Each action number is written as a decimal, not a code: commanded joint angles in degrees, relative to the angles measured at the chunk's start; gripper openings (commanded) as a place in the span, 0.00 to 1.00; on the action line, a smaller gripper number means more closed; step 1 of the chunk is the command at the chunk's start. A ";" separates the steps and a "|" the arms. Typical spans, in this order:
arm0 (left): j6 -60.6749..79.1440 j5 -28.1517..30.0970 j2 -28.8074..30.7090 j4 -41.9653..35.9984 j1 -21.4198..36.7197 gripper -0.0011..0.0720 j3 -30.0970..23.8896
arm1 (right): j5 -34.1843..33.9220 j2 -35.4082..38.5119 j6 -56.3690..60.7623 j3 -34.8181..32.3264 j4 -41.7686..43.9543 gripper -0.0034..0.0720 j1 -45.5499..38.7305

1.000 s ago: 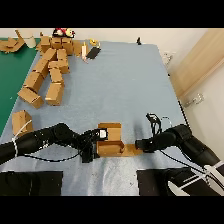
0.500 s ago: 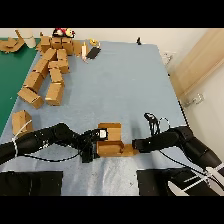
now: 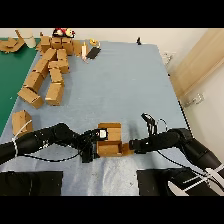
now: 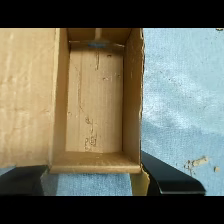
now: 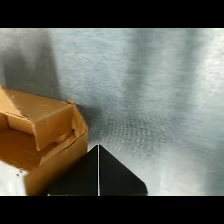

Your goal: Fold the box.

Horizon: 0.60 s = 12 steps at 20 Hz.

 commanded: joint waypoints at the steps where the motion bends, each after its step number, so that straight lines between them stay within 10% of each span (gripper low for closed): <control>1: 0.00 0.00 0.02 0.00 0.04 0.63 0.00 | 0.33 1.60 -0.13 0.76 2.78 0.05 1.16; 4: 0.00 0.00 0.02 0.02 0.04 0.63 0.00 | 0.28 2.89 2.64 2.16 2.80 0.28 1.70; 12: 0.00 0.00 0.02 0.02 0.04 0.63 0.00 | 0.98 2.86 5.29 2.71 3.26 0.44 4.87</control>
